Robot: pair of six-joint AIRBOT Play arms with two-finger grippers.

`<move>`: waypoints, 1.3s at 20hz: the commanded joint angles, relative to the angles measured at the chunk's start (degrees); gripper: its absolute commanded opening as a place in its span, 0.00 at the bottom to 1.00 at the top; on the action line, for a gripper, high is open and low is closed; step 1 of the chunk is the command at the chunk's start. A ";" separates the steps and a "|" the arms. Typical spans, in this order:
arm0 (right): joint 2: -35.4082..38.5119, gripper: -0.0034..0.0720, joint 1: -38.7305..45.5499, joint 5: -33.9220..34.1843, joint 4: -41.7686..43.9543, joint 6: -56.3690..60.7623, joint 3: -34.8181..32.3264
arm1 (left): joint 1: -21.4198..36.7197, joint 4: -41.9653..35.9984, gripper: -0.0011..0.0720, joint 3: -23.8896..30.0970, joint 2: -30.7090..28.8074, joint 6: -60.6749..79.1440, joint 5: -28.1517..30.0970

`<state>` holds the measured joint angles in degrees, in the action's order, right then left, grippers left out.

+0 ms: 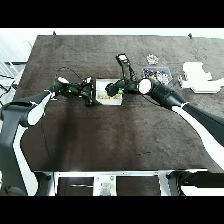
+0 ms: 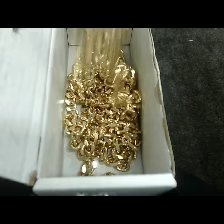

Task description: Fold the box and place the chain.

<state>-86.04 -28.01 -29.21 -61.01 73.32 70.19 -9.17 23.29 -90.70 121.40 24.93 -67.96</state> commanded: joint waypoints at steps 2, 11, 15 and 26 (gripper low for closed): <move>0.46 0.60 6.34 -6.67 -1.86 -6.03 -0.02 | 0.04 0.02 0.60 0.00 0.02 0.00 0.02; -5.16 0.60 16.74 -4.24 5.42 -5.84 0.04 | 0.04 0.02 0.60 0.00 0.02 0.00 0.00; -11.37 0.60 16.50 -4.22 9.20 -5.84 1.18 | 0.04 0.02 0.60 0.00 0.02 0.00 0.00; -17.44 0.57 13.79 -5.31 4.66 -1.64 7.56 | 0.04 0.02 0.60 0.00 0.02 0.00 0.02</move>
